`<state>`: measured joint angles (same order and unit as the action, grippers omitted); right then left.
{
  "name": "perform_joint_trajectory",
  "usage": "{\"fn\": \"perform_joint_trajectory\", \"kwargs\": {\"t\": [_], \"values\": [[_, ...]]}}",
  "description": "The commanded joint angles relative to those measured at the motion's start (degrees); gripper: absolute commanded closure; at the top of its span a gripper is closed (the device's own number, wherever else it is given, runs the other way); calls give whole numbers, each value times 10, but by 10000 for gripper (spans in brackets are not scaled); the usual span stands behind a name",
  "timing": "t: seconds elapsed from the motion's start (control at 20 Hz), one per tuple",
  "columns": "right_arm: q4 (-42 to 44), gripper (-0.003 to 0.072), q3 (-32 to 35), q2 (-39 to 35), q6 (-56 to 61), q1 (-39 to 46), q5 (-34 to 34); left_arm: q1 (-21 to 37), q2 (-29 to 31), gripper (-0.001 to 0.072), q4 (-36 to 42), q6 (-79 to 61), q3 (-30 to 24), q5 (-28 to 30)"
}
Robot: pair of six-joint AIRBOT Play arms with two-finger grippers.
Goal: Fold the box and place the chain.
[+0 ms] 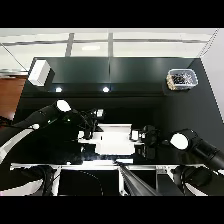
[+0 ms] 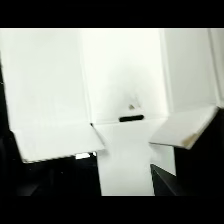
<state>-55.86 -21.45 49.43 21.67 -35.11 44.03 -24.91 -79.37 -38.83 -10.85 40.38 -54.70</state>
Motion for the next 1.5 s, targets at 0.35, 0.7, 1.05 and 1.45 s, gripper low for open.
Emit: {"fn": "perform_joint_trajectory", "kwargs": {"t": [0.35,0.7,1.05,1.45], "values": [[64,3,0,6,-59,-11,48,0,0,679,-1,0,1,0],[93,3,0,21,-90,-30,43,0,0,679,3,1,1,-2],[87,3,0,21,-89,-43,-7,0,0,679,3,1,1,-9],[90,3,3,31,-89,-45,0,0,0,679,3,1,1,-9]]}}
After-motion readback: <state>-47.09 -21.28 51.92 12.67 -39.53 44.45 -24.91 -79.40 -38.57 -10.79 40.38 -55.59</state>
